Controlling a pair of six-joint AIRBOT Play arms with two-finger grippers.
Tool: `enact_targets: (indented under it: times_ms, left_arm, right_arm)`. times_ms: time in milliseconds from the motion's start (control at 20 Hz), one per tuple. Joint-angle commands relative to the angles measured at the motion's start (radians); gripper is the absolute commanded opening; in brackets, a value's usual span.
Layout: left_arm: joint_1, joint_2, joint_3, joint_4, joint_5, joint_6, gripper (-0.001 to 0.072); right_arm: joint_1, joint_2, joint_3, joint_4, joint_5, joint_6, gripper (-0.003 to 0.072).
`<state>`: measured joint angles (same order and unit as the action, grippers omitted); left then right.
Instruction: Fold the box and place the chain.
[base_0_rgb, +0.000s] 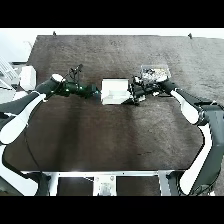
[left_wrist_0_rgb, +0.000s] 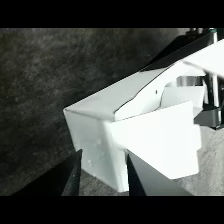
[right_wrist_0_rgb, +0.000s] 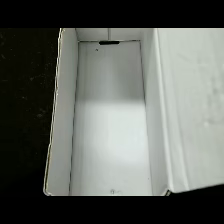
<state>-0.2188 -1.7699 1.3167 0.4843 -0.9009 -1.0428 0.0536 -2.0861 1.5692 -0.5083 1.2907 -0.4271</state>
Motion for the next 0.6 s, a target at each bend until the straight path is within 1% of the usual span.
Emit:
enact_targets:
  times_ms: [0, 250, 400, 550]
  left_arm:
    - [-0.01, 0.005, 0.001, -0.002, 0.006, -0.001, 0.0324]
    - [-0.047, 0.005, 0.001, -0.004, 0.048, -0.062, 0.0324]
    - [-0.064, 0.005, 0.009, 0.013, 0.045, -0.114, 0.0324]
    - [-0.075, 0.005, 0.044, 0.104, 0.027, -0.214, 0.0324]
  right_arm:
    - [0.001, -0.001, -0.001, 0.0, 0.0, 0.0, 0.0582]
    - [0.001, -0.001, -0.001, 0.0, 0.0, 0.0, 0.0582]
    - [0.001, -0.001, 0.0, 0.0, 0.0, 0.0, 0.0582]
    - [0.001, -0.001, 0.0, 0.0, 0.0, 0.0, 0.0582]
